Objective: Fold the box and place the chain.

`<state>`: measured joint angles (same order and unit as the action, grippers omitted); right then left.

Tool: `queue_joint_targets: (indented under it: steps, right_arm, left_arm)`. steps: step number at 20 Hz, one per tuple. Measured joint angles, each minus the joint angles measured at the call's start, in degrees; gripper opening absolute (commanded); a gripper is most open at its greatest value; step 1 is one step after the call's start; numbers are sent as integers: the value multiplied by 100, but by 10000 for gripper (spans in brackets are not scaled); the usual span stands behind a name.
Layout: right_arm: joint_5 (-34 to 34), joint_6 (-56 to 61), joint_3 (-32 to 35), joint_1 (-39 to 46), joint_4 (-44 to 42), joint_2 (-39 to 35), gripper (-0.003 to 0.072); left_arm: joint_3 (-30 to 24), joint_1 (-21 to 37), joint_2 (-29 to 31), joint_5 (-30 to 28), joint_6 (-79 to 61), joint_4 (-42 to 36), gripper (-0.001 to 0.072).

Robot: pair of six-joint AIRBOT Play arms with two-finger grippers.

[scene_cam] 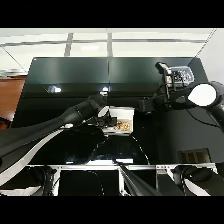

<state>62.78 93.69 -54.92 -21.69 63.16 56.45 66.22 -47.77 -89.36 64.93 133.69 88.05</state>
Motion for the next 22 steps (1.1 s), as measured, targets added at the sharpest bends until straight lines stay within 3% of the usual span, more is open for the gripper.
queue_joint_targets:
  steps: [1,2,6,10,12,15,18,21,22]
  right_arm:
    - [74,-26,0,44,87,-31,269]
    - [125,-44,2,81,175,-52,269]
    - [216,-90,7,146,354,-90,269]
    - [247,-109,7,164,422,-98,269]
    - [249,-109,7,170,435,-101,268]
    - [251,-109,17,170,455,-101,268]
    - [205,-109,63,170,457,-103,269]
    - [142,-107,101,170,461,-103,268]
    - [118,-105,105,170,457,-103,268]
  left_arm:
    - [17,-13,-4,13,120,-35,462]
    - [37,-26,-4,44,205,-76,583]
    - [72,-162,212,380,271,20,580]
    - [-186,-289,1032,811,79,866,578]
    - [-592,-39,1591,977,57,1360,578]
    - [-1528,933,2369,841,-83,1471,576]
    - [-2426,2157,2756,-31,-1360,107,576]
    - [-2946,2918,2767,-669,-4170,-1895,579]
    - [-3038,3036,2706,-758,-5250,-2498,610]
